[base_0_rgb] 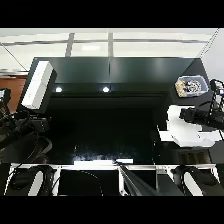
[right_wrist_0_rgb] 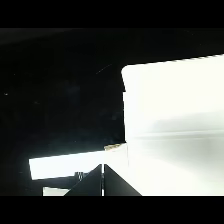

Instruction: Fold the box and place the chain.

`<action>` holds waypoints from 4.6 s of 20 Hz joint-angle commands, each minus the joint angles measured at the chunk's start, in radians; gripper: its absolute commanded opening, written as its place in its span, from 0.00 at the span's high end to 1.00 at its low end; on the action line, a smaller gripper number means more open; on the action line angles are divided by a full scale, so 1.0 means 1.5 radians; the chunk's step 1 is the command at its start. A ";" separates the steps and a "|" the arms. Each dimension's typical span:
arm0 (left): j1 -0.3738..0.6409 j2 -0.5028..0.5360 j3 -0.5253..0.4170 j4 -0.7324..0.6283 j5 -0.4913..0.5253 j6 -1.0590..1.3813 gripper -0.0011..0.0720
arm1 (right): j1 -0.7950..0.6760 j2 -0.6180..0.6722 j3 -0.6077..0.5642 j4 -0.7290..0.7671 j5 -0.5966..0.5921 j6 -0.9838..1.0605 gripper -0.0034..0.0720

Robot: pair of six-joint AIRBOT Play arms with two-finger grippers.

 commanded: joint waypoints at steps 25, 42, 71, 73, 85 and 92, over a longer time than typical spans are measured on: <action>-0.023 -0.043 -0.003 -0.070 0.141 0.105 0.01 | -0.237 -0.234 0.168 -0.272 -0.101 0.107 0.00; -0.063 -0.130 -0.003 -0.084 0.141 0.107 0.01 | -0.662 -0.704 0.445 0.144 0.436 -0.297 0.01; -0.063 -0.130 -0.003 -0.086 0.140 0.110 0.01 | -0.457 -0.490 0.213 0.359 0.387 -0.358 0.94; -0.063 -0.131 -0.003 -0.086 0.144 0.110 0.01 | -0.387 -0.407 0.151 0.430 0.315 -0.357 0.94; -0.135 -0.205 -0.003 -0.134 0.141 0.112 0.01 | 0.241 -0.012 -0.203 0.628 -0.319 -0.404 0.94; -0.189 -0.389 0.003 -0.340 0.144 0.204 0.01 | 0.412 -0.012 -0.210 0.603 -0.483 -0.445 0.94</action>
